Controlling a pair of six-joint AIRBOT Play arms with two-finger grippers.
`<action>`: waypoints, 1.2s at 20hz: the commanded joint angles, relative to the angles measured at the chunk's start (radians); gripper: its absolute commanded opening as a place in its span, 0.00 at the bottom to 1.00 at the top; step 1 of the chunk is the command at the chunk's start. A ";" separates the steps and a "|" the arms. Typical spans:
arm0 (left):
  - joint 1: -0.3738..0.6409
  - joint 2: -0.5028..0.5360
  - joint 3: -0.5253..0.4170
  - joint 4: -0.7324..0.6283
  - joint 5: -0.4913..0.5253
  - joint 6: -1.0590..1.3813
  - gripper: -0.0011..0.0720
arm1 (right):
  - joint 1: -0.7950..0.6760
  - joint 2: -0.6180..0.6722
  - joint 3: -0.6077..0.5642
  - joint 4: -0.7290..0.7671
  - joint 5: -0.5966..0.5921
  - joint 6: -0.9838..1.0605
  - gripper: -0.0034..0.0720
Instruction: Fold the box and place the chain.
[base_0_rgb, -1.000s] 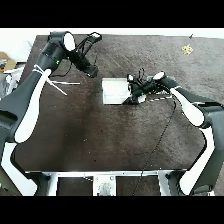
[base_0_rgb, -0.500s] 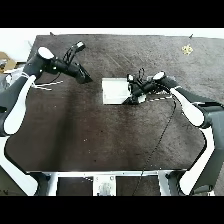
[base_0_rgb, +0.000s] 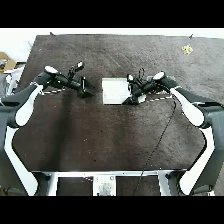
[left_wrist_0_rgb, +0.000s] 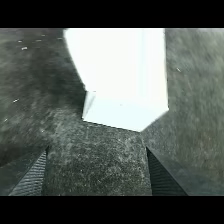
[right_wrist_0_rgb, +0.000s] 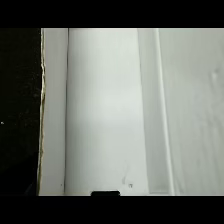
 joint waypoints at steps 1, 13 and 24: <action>-0.004 -0.013 -0.015 -0.013 0.012 0.126 0.98 | 0.000 0.000 0.000 0.000 0.000 0.000 0.63; -0.097 -0.013 -0.054 -0.028 0.133 0.175 0.98 | 0.000 0.000 0.000 0.000 0.000 0.000 0.63; -0.112 -0.014 -0.054 -0.023 0.119 0.154 0.98 | 0.000 0.000 0.000 0.000 0.000 0.000 0.63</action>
